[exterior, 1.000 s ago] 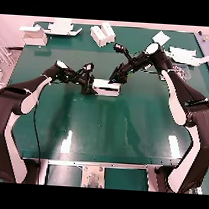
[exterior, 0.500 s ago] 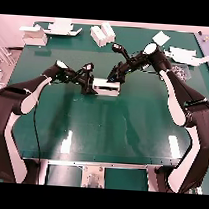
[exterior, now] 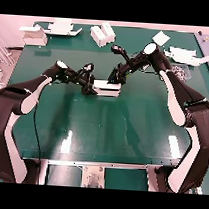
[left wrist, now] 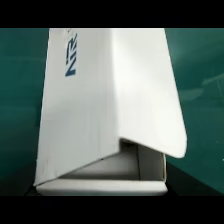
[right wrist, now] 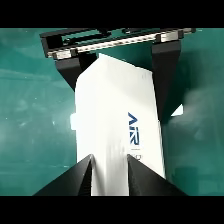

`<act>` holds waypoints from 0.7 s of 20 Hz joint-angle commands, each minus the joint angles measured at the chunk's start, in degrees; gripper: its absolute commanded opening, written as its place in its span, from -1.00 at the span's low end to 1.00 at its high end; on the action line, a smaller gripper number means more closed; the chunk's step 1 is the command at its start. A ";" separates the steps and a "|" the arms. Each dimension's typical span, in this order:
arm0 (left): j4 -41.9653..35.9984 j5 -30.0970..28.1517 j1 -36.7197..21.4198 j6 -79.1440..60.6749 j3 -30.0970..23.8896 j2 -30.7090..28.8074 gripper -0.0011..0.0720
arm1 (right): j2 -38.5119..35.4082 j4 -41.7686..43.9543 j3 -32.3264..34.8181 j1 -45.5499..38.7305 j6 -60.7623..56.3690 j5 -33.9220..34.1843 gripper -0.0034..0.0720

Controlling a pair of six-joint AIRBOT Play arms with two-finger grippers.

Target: Fold the box and place the chain.

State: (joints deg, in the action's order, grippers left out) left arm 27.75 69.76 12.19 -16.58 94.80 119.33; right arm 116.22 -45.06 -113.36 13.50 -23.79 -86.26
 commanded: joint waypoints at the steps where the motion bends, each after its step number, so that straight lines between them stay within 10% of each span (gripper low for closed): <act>1: 0.02 -0.22 -0.04 0.07 0.02 -0.04 0.51 | -0.02 -0.22 0.02 0.00 -0.20 -2.64 -0.30; 14: 0.02 -0.24 -0.04 0.07 0.02 -0.04 0.51 | -2.69 -3.21 0.13 -0.63 -0.17 2.29 -0.30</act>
State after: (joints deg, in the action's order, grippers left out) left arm 27.70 69.47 12.16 -16.47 94.83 119.33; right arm 114.59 -48.12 -113.34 12.91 -23.97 -84.53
